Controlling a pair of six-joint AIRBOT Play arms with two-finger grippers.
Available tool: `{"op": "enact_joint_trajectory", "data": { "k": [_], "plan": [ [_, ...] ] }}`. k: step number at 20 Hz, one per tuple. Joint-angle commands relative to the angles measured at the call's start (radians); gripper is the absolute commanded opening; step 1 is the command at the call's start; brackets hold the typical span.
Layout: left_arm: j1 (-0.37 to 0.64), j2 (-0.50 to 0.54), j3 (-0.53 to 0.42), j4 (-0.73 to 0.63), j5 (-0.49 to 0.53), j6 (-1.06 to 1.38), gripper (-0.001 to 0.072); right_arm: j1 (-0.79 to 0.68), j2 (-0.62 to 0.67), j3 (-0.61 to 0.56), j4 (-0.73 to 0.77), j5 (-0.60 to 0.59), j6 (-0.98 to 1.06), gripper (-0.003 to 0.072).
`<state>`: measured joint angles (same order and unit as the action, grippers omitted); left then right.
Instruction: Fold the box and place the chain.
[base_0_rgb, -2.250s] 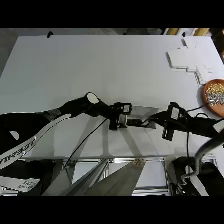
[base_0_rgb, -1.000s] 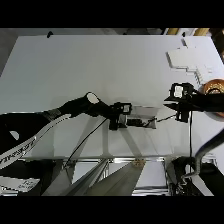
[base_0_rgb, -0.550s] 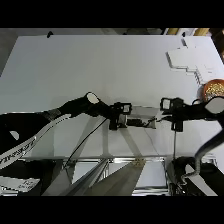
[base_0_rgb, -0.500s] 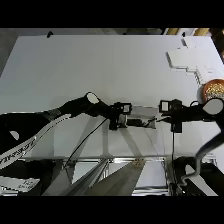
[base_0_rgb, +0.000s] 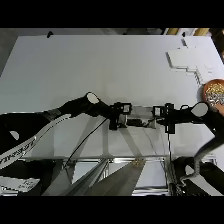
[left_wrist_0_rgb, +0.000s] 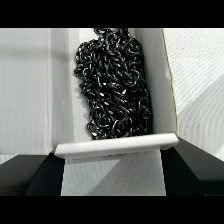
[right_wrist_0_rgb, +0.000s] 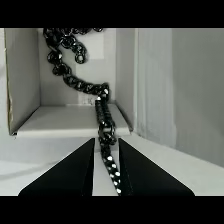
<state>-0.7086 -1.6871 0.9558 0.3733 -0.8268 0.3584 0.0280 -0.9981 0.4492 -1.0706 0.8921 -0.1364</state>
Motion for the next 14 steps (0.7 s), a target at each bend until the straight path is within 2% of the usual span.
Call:
{"op": "enact_joint_trajectory", "data": {
  "k": [1, 7, 11, 14],
  "plan": [
    [0.000, 0.000, 0.000, 0.000, 0.000, 0.000, 0.0207, 0.002, -0.014, -0.002, 0.025, -0.012, -0.004, 0.0176],
    [0.000, 0.000, 0.000, 0.000, 0.000, 0.000, 0.0207, 0.002, 0.054, -0.002, 0.029, 0.066, -0.002, 0.0175],
    [0.000, 0.000, 0.000, 0.000, 0.000, 0.000, 0.0207, 0.002, 0.074, -0.002, 0.029, 0.106, 0.005, 0.0049],
    [0.000, 0.000, 0.000, 0.000, 0.000, 0.000, 0.0207, 0.002, 0.100, -0.002, 0.013, 0.142, 0.026, 0.0041]
  ]
}}
